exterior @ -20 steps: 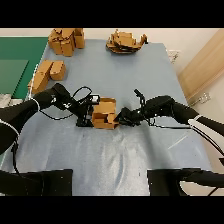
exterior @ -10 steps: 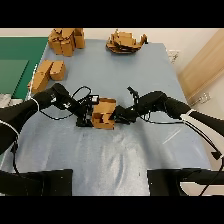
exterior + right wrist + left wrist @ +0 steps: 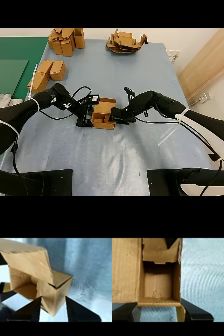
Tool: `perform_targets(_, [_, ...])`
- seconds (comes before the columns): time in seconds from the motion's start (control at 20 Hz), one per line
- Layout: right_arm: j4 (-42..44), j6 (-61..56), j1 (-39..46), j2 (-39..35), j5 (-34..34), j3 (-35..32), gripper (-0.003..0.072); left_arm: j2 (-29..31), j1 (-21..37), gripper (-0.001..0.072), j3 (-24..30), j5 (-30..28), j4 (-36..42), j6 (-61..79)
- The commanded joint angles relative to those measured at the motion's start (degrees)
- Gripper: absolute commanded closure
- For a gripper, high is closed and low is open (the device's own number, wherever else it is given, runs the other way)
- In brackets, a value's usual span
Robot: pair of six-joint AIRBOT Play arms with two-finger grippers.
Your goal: Fold the box.
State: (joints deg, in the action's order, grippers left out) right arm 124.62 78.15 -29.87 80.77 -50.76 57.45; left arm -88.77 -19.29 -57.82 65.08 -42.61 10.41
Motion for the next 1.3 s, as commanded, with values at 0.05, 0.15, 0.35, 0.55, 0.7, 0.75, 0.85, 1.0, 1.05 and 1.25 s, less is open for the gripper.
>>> perform_targets(0.05, [-8.26, -7.89, -2.45, 0.52, 0.13, 3.45, 0.0213, -0.02, 0.00, 0.0426, -0.02, 0.00, -0.04, 0.04])
perform_targets(0.15, [-9.25, -9.66, -3.04, 1.75, -1.01, 5.18, 0.0214, -0.02, 0.00, 0.0426, -0.02, 0.02, -0.04, 0.04])
perform_targets(0.35, [-18.91, -19.47, -6.84, 4.76, -5.46, 10.19, 0.0214, -0.02, 0.00, 0.0426, -0.02, 0.02, -0.02, 0.04])
perform_targets(0.55, [-23.34, -26.64, -9.70, 7.58, -8.72, 14.56, 0.0217, -0.02, 0.00, 0.0426, 0.00, -0.02, -0.02, 0.04])
perform_targets(0.7, [-25.42, -30.93, -11.23, 10.51, -11.96, 18.25, 0.0221, -0.02, 0.00, 0.0426, -0.02, 0.00, -0.02, 0.04])
perform_targets(0.75, [-26.14, -31.76, -11.96, 11.50, -13.03, 19.54, 0.0224, -0.02, 0.00, 0.0426, 0.00, 0.00, -0.02, 0.04])
perform_targets(0.85, [-29.46, -34.45, -13.64, 12.90, -14.78, 22.03, 0.0230, -0.02, 0.00, 0.0426, 0.00, 0.00, -0.02, 0.04])
perform_targets(1.0, [-34.12, -37.59, -14.91, 14.16, -20.00, 25.05, 0.0232, -0.02, 0.00, 0.0425, 0.00, 0.04, -0.02, 0.02])
perform_targets(1.05, [-34.91, -37.86, -14.88, 14.51, -21.99, 25.64, 0.0232, -0.02, 0.00, 0.0425, 0.00, 0.04, -0.02, 0.02])
perform_targets(1.25, [-35.52, -38.71, -14.88, 14.62, -24.50, 25.81, 0.0307, -0.02, 0.00, 0.0426, 0.00, 0.04, 0.00, 0.02])
